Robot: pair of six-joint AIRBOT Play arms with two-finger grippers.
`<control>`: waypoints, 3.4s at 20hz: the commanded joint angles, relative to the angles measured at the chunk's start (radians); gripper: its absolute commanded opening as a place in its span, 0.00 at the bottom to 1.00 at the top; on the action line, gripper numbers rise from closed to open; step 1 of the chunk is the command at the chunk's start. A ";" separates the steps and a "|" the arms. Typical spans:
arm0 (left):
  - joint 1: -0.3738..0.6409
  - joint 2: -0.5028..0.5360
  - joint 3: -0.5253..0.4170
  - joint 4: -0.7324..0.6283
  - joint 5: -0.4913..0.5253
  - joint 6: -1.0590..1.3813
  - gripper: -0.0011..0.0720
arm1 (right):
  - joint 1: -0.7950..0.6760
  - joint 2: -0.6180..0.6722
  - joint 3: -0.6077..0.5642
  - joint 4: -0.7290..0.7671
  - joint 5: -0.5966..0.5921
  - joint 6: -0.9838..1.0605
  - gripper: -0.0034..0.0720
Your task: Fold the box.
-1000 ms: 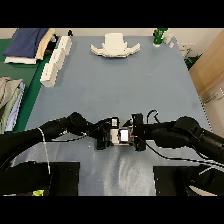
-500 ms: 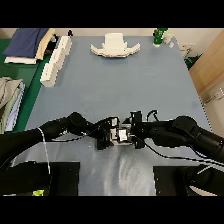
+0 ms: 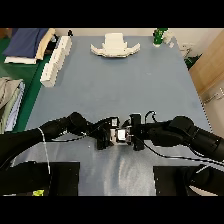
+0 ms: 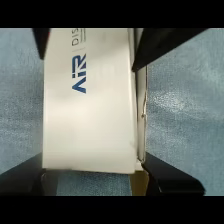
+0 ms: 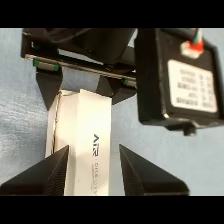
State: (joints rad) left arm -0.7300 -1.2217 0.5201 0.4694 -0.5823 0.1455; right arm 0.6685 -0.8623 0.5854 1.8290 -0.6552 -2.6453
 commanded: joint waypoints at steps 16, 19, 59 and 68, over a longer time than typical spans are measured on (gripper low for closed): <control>0.000 0.000 0.000 -0.002 -0.001 -0.004 0.58 | 0.000 0.251 -0.133 0.317 0.111 0.385 0.15; 0.000 0.000 0.000 -0.002 -0.001 -0.004 0.58 | 0.000 0.256 -0.236 0.327 0.279 0.573 0.05; 0.000 0.000 0.000 -0.002 -0.001 -0.004 0.58 | 0.099 0.120 -0.417 0.341 0.534 0.788 0.05; 0.000 0.000 0.000 -0.002 -0.001 -0.004 0.58 | 0.098 0.141 -0.414 0.335 0.534 0.787 0.05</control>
State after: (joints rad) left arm -0.7300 -1.2213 0.5201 0.4679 -0.5838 0.1421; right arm 0.7662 -0.7334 0.1696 2.1700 -0.1219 -1.8576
